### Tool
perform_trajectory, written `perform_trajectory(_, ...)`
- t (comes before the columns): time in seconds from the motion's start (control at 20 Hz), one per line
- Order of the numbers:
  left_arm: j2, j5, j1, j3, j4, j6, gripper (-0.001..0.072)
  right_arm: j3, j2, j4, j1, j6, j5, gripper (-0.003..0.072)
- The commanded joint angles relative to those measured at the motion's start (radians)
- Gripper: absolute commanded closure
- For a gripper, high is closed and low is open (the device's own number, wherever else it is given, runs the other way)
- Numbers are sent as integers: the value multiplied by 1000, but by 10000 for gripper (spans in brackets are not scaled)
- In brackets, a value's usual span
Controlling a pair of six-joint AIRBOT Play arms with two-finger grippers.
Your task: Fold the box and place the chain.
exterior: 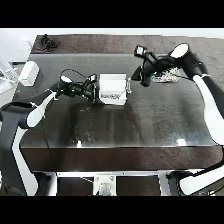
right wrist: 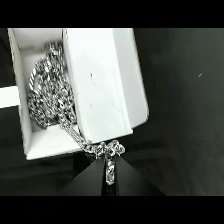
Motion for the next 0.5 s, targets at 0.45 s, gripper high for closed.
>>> perform_trajectory(0.45,-1,1,0,0,1,0,339,13,204,-1,150,90,-48,678)
